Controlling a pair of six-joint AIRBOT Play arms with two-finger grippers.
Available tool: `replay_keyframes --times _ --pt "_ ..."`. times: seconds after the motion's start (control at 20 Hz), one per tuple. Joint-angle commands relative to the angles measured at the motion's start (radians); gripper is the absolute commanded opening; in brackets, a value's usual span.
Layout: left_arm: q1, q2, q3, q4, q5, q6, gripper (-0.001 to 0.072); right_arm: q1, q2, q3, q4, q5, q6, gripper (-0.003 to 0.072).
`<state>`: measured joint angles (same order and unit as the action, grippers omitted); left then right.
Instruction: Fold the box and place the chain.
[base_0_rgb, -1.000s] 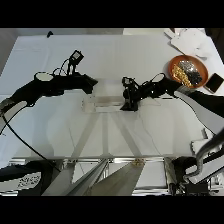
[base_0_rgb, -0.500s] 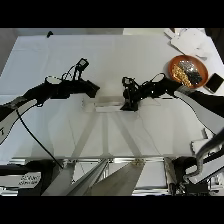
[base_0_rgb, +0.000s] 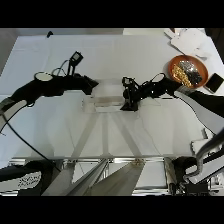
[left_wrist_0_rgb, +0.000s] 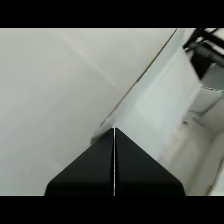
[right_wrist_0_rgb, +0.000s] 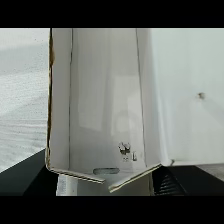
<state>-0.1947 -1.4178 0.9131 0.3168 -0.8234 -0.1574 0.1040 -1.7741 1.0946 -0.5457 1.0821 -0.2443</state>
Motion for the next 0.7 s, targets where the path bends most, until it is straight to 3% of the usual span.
replay_keyframes --times 0.0,0.1,0.25,0.4,0.55,0.65 --pt "0.075 0.095 0.001 0.090 -0.176 0.000 0.0024 0.001 0.000 0.000 0.000 0.000 0.000 0.0528" --pt "0.110 0.134 0.001 0.260 -0.194 -0.005 0.0187 0.001 0.000 0.000 0.000 0.000 0.000 0.0528" --pt "0.111 0.148 0.000 0.481 -0.224 -0.025 0.0250 0.001 0.000 0.000 0.000 0.000 0.000 0.0528" --pt "0.072 0.129 0.000 0.507 -0.223 -0.025 0.0510 0.001 0.000 0.000 0.000 0.000 0.000 0.0528" --pt "0.019 0.082 0.000 0.513 -0.186 0.050 0.0585 0.001 0.000 0.000 0.000 0.000 0.000 0.0528" --pt "-0.010 0.041 0.000 0.515 -0.191 0.173 0.0591 0.001 0.000 0.000 0.000 0.000 0.000 0.0528"
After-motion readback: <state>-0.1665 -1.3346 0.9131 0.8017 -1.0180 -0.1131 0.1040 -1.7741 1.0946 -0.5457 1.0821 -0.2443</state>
